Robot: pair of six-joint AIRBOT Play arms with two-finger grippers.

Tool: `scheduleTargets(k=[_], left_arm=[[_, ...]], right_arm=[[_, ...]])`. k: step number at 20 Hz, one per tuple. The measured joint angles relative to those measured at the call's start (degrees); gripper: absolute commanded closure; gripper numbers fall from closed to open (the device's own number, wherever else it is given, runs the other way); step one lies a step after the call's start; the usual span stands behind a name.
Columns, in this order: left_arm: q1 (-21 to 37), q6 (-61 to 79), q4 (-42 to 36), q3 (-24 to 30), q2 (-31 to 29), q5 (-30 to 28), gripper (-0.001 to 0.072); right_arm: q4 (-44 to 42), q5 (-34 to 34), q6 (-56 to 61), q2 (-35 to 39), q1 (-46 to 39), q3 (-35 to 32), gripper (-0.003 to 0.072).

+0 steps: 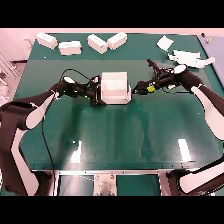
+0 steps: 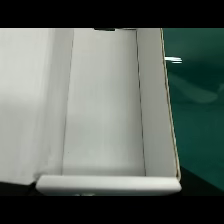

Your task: Fold the box and place the chain.

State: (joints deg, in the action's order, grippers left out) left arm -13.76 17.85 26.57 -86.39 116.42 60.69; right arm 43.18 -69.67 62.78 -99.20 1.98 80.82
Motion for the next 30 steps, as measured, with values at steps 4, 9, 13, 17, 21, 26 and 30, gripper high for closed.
scheduleTargets(k=[4, 9, 13, 17, 21, 26, 30], left_arm=[[0.00, 0.00, 0.00, 0.00, 0.00, 0.00, 0.0245], [0.00, 0.00, 0.00, 0.00, 0.00, 0.00, 0.0245], [0.00, 0.00, 0.00, 0.00, 0.00, 0.00, 0.0245], [0.00, 0.00, 0.00, 0.00, 0.00, 0.00, 0.0245], [0.00, 0.00, 0.00, 0.00, 0.00, 0.00, 0.0245], [0.00, 0.00, 0.00, 0.00, 0.00, 0.00, 0.0245], [0.00, 0.00, 0.00, 0.00, 0.00, 0.00, 0.0245]], right_arm=[[3.04, -0.02, 1.57, 0.02, 1.33, 1.81, 0.0455], [5.51, 0.00, 3.98, 0.02, 2.56, 2.40, 0.0374], [8.33, 0.48, 5.86, 0.02, 3.98, 2.51, 0.0353], [9.35, 0.96, 7.08, 0.02, 5.51, 3.06, 0.0282], [10.10, 1.16, 8.50, 0.02, 6.54, 4.09, 0.0276], [13.88, 1.44, 11.56, 0.02, 7.45, 4.59, 0.0251], [16.52, 2.86, 13.27, 0.02, 8.79, 4.68, 0.0245]])
